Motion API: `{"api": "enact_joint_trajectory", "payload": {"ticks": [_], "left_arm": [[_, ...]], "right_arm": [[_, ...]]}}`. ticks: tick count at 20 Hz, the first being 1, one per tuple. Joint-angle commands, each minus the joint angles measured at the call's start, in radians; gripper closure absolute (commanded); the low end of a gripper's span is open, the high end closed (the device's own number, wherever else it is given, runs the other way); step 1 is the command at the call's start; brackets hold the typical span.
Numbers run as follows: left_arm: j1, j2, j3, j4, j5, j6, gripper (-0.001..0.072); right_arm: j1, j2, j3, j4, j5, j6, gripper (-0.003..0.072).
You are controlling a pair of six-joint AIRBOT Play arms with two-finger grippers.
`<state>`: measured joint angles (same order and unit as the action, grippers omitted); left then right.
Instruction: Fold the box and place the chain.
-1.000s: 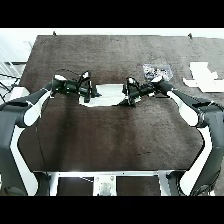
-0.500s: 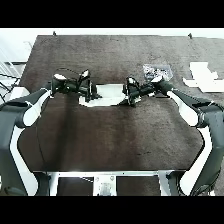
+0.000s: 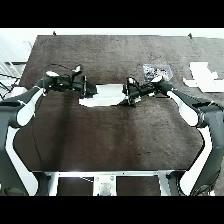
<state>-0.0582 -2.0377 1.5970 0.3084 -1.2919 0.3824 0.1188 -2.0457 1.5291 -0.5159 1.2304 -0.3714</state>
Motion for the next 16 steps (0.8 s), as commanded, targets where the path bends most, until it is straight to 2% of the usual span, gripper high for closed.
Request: {"api": "enact_joint_trajectory", "payload": {"ticks": [1, 2, 3, 4, 6, 12, 16], "left_arm": [[0.060, 0.004, 0.031, -0.010, -0.104, -0.052, 0.0314], [0.073, 0.004, 0.046, -0.015, -0.134, -0.071, 0.0315], [0.083, 0.004, 0.061, -0.025, -0.167, -0.093, 0.0440], [0.090, 0.004, 0.078, -0.021, -0.217, -0.098, 0.0689], [0.089, 0.007, 0.107, -0.024, -0.267, -0.127, 0.0694], [0.044, 0.159, 0.070, 0.042, -0.163, -0.201, 0.0698], [-0.051, 0.282, -0.054, 0.175, 0.024, -0.198, 0.0697]], "right_arm": [[0.000, 0.000, 0.000, 0.000, 0.000, 0.000, 0.0131], [0.000, 0.000, 0.000, 0.000, 0.000, 0.000, 0.0130], [0.000, 0.000, 0.000, 0.000, 0.000, 0.000, 0.0131], [0.000, 0.000, 0.000, 0.000, 0.000, 0.000, 0.0130], [0.000, 0.000, 0.000, 0.000, 0.000, 0.000, 0.0131], [0.000, 0.000, 0.000, 0.000, 0.000, 0.000, 0.0130], [0.000, 0.000, 0.000, 0.000, 0.000, 0.000, 0.0130]]}}
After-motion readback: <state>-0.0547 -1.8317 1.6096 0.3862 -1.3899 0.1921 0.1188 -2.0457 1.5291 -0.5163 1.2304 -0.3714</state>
